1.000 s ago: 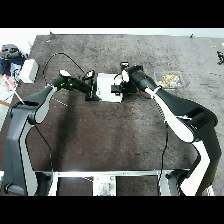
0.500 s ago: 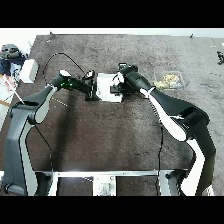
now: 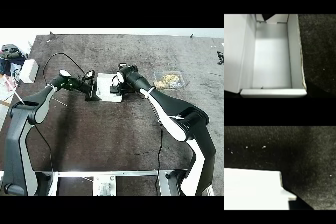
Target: Fold the box and place the chain.
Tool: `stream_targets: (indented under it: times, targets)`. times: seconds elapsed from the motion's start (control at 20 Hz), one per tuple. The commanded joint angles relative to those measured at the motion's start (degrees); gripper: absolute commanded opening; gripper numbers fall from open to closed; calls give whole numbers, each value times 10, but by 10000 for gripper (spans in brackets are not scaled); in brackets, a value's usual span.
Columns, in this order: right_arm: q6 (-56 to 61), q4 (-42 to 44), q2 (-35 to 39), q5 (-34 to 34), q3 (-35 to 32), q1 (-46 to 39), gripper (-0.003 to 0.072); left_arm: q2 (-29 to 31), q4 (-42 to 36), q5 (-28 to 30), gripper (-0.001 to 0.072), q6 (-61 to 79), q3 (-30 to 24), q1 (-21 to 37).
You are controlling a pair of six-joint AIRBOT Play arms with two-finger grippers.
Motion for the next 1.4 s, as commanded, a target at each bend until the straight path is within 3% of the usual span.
stream_targets:
  times: [0.0,0.25,0.35,0.8,1.1,1.2,1.35]
  targets:
    - [-1,8,0,-19,1,1,10,0,0,0,525,0,0,0]
    - [-1,8,1,-19,1,1,22,0,0,0,525,0,0,0]
    - [-1,8,5,-20,1,1,405,0,0,0,526,0,0,0]
    - [-85,9,57,2,1,-16,412,0,0,0,525,0,0,0]
    - [-215,8,166,-13,1,-114,409,0,0,0,525,0,0,0]
    - [-231,6,184,-15,1,-167,281,0,0,0,525,0,0,0]
    - [-231,9,172,-11,1,-252,285,0,0,0,525,0,0,0]
